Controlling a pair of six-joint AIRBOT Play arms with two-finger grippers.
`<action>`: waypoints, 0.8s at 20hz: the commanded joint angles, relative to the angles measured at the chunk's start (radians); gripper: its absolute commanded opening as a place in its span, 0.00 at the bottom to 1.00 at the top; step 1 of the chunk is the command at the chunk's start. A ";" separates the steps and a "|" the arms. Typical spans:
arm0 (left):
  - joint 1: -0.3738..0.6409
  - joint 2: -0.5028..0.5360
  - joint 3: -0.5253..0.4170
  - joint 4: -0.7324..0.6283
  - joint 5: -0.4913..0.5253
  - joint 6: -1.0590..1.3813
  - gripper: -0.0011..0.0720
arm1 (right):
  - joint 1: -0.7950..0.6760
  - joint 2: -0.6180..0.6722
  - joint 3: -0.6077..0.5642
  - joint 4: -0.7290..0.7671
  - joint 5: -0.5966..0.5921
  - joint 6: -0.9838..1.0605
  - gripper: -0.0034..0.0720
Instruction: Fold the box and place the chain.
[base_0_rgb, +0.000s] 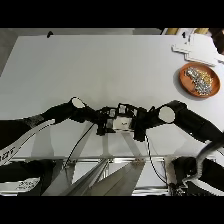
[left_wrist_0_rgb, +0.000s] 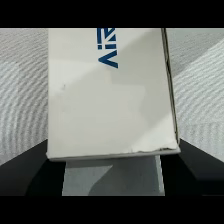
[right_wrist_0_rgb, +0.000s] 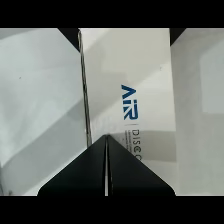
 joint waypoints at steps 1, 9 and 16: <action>0.001 0.000 0.000 0.000 0.000 -0.001 0.30 | 0.000 -0.001 -0.008 -0.005 -0.014 0.000 0.06; 0.001 0.000 0.000 0.000 0.000 0.000 0.30 | 0.000 0.122 -0.006 0.080 -0.123 0.000 0.06; 0.001 0.000 0.000 0.000 0.000 0.000 0.30 | 0.000 0.066 -0.007 0.322 -0.156 -0.068 0.06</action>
